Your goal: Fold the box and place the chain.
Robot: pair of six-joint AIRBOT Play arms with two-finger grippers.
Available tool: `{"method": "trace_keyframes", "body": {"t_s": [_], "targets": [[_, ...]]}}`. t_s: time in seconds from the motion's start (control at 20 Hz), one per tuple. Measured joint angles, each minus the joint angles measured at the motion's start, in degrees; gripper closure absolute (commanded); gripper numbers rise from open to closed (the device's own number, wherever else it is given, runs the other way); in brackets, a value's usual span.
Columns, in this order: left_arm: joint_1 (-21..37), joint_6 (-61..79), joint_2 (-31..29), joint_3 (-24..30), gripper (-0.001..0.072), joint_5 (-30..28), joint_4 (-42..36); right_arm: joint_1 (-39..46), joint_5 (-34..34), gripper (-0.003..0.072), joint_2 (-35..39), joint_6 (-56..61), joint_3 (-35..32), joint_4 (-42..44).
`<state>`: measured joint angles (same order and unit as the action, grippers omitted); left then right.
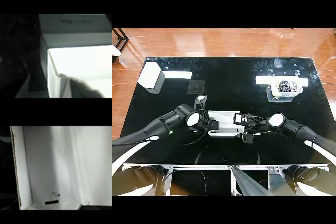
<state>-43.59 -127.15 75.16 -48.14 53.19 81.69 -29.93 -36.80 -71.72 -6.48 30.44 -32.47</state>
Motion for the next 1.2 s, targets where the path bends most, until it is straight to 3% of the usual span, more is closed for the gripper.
{"method": "trace_keyframes", "body": {"t_s": [0.15, 0.85, 1.2], "targets": [[-1.4, -1.4, 1.1, -1.6, 0.0281, 1.7, 2.3, 0.0, 0.0, 0.0259, 0.0, 0.0, 0.0, 0.0], [-2.7, -3.5, 2.6, -2.9, 0.0285, 2.8, 5.2, 0.0, 0.0, 0.0258, 0.0, 0.0, 0.0, 0.0], [-2.8, -3.5, 4.9, -6.1, 0.0285, 4.9, 6.8, 0.0, 0.0, 0.0258, 0.0, 0.0, 0.0, -0.1]]}}
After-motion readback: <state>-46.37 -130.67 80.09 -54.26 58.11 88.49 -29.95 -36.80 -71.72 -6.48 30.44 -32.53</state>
